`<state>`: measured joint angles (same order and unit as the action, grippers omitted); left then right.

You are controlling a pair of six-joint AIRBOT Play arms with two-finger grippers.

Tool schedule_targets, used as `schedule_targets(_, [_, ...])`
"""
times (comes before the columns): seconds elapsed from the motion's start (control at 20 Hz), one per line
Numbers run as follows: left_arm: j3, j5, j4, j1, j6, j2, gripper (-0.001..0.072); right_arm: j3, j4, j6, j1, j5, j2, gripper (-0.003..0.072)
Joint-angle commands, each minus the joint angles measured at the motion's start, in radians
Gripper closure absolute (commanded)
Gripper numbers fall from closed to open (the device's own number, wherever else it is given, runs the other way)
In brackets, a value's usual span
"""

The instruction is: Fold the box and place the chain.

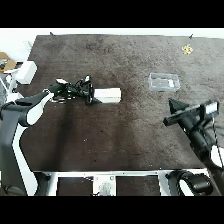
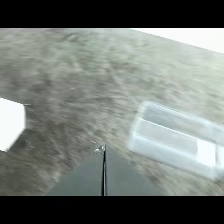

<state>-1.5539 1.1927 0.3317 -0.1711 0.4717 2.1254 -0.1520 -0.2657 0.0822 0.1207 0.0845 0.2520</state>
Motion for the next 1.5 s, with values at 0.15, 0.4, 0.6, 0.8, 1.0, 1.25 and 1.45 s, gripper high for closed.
schedule_targets(0.15, [0.0, 0.003, -0.026, 0.0, 0.0, -0.001, 0.0435, 0.156, 0.005, 0.001, 0.0, -0.134, -0.173, 0.0682])
schedule_targets(0.4, [0.0, -0.008, -0.026, 0.0, -0.001, -0.001, 0.0475, 0.156, 0.005, 0.001, 0.0, -0.134, -0.173, 0.0683])
schedule_targets(0.6, [-0.021, -0.005, -0.067, 0.007, -0.07, -0.024, 0.0698, 0.156, 0.005, 0.001, 0.0, -0.134, -0.173, 0.0683])
schedule_targets(0.8, [-0.089, -0.082, -0.093, 0.023, -0.228, -0.143, 0.0699, 0.156, 0.005, 0.001, 0.0, -0.134, -0.173, 0.0683])
schedule_targets(1.0, [-0.092, -0.59, -0.036, 0.084, -0.513, -0.362, 0.0701, 0.156, 0.005, 0.001, 0.0, -0.134, -0.173, 0.0682])
schedule_targets(1.25, [-0.084, -0.889, 0.194, 0.234, -0.997, -0.472, 0.0701, 0.156, 0.005, 0.001, 0.0, -0.134, -0.173, 0.0683])
schedule_targets(1.45, [0.089, -0.931, 0.373, 0.324, -1.225, -0.467, 0.0701, 0.156, 0.005, 0.001, 0.0, -0.134, -0.173, 0.0683])
